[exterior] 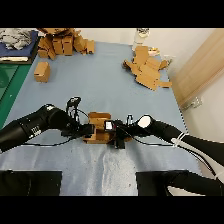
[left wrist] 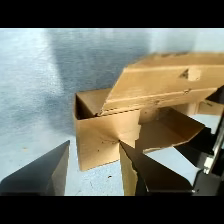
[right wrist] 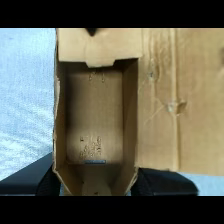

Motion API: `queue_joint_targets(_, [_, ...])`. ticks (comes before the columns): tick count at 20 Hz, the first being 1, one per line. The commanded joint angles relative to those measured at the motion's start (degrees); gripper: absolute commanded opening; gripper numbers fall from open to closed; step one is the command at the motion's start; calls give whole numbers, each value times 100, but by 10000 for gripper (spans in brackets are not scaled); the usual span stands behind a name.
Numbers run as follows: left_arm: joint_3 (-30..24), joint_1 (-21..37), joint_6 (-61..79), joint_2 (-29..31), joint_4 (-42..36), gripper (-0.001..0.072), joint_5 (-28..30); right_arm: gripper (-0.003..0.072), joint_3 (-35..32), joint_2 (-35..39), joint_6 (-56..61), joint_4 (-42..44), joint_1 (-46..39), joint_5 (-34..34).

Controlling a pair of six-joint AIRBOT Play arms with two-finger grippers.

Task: Fold the box.

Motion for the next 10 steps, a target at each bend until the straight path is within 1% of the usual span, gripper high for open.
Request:
queue_joint_targets(1, [251, -208, -452, -247, 313, 478, -160, 506, 0, 0, 0, 0, 0, -4])
queue_joint_targets(5, [726, -568, -761, -826, 785, 479, -282, 505, 0, 0, 0, 0, 0, -2])
queue_joint_targets(8, [1069, -756, -1115, -1054, 1344, 479, -664, 505, 0, 0, 0, 2, 0, -4])
queue_joint_targets(10, [1237, -868, -1338, -1178, 1561, 478, -896, 506, 0, 0, 0, 0, 0, -4])
